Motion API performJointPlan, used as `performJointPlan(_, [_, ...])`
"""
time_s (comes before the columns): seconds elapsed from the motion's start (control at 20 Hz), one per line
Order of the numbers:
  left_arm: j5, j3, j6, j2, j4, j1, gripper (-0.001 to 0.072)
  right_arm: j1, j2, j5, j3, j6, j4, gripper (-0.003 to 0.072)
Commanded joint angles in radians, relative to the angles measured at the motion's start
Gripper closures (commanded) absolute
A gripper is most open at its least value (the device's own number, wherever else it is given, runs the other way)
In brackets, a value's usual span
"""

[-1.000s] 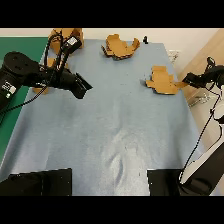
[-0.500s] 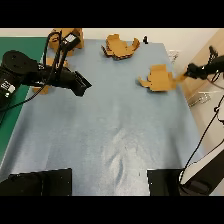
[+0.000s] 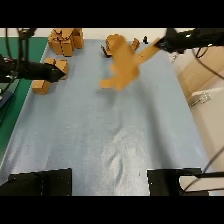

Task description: Fold the box.

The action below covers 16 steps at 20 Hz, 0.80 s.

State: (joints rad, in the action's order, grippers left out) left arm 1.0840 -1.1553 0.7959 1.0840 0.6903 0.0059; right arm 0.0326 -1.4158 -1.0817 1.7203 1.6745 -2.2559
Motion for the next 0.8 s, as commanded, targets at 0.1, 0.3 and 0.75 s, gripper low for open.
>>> performJointPlan(0.1, [0.112, 0.104, -0.141, -0.002, -0.169, 0.178, 0.0691, 0.289, 0.281, 0.621, -0.642, 0.018, -0.003, 0.0685])
performJointPlan(0.3, [0.062, 0.209, -0.282, 0.037, -0.193, 0.176, 0.0691, 0.452, 0.330, 1.019, -1.027, 0.115, -0.003, 0.0684])
performJointPlan(0.75, [0.062, 0.107, -0.499, 0.504, -0.485, 0.031, 0.0353, 0.583, 0.276, 1.254, -1.162, 0.118, 0.113, 0.0684])
